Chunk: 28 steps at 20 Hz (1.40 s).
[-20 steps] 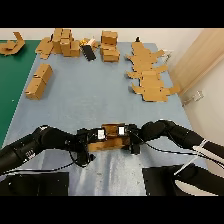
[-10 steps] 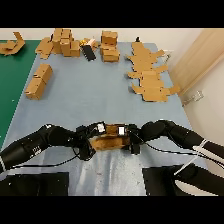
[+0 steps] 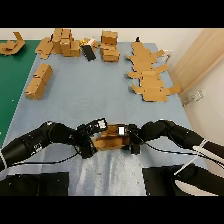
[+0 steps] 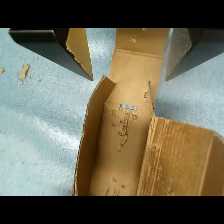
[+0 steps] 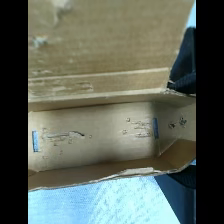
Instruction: Fold the box.
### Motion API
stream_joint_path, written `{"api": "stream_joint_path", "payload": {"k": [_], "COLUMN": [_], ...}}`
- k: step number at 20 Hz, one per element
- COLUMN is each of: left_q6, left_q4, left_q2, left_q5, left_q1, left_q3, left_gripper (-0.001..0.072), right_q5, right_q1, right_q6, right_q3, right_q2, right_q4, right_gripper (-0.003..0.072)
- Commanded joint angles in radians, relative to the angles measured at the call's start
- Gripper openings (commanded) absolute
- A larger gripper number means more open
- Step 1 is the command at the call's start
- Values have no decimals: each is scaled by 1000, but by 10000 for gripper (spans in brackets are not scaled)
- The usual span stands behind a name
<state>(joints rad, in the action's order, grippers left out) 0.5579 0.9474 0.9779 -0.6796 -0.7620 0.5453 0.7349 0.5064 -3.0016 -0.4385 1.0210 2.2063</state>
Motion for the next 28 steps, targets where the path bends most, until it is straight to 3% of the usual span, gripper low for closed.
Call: {"api": "stream_joint_path", "payload": {"k": [1, 8, 9, 10, 11, 15, 17, 22, 28], "left_q6": [-5, -16, -16, -17, -30, -45, -45, -46, -46], "left_q4": [-8, -27, -27, -27, -27, -34, -39, -42, -55], "left_q2": [20, 96, 101, 103, 103, 103, 103, 103, 103], "left_q5": [4, 26, 25, 23, 18, 15, 13, 49, 121], "left_q1": [1, 1, 1, 1, 1, 0, -14, -72, -74], "left_q3": [2, 44, 49, 50, 50, 50, 51, 52, 52], "left_gripper": [706, 704, 577, 404, 337, 335, 167, 168, 167], "right_q5": [0, 0, 0, 0, 0, 0, 0, 0, 0], "right_q1": [0, 0, 0, 0, 0, 0, 0, 0, 0], "right_q6": [0, 0, 0, 0, 0, 0, 0, 0, 0], "right_q3": [-1, -1, -1, -1, -1, -1, -1, -1, -1], "right_q2": [0, 0, 0, 0, 0, 0, 0, 0, 0], "right_q4": [0, 0, 0, 0, 0, 0, 0, 0, 0], "right_gripper": [497, 497, 497, 497, 497, 497, 497, 496, 496]}}
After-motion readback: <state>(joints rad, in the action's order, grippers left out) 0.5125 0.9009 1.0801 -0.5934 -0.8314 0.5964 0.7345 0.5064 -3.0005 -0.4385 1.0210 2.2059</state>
